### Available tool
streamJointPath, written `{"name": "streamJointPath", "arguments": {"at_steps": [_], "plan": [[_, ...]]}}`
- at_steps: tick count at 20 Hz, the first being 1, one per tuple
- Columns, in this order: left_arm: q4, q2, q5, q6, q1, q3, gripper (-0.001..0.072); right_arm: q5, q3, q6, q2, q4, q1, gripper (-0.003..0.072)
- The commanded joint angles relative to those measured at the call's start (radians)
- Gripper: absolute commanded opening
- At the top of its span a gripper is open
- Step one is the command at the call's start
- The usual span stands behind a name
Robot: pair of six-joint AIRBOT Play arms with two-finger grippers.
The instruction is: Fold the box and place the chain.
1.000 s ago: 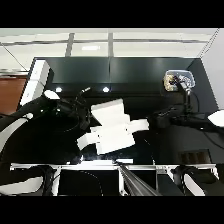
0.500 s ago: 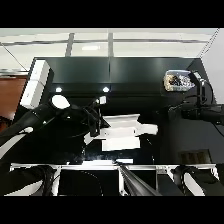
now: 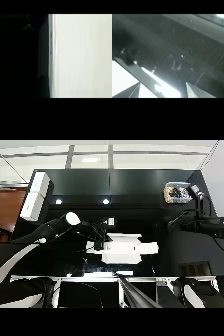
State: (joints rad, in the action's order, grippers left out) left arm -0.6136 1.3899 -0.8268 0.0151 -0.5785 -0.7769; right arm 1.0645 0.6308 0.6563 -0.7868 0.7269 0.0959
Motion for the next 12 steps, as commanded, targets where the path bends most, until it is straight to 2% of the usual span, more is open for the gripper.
{"name": "streamJointPath", "arguments": {"at_steps": [1,3,6,11,12], "plan": [[-0.014,0.012,0.042,0.008,0.004,0.000,0.0026,-0.038,-0.088,-0.124,0.000,0.008,-0.039,0.0665],[-0.042,0.013,0.038,0.008,0.010,0.000,0.0027,-0.066,-0.154,-0.237,0.000,0.007,-0.109,0.0665],[-0.042,0.013,0.020,0.001,0.012,0.000,0.0028,-0.178,-0.246,-0.362,-0.002,0.013,-0.221,0.0665],[-0.040,0.013,0.006,0.001,0.013,0.000,0.0028,-0.183,-0.270,-0.429,-0.026,0.051,-0.350,0.0663],[-0.041,0.013,0.006,0.001,0.013,0.000,0.0029,-0.174,-0.270,-0.429,-0.035,0.049,-0.380,0.0632]]}}
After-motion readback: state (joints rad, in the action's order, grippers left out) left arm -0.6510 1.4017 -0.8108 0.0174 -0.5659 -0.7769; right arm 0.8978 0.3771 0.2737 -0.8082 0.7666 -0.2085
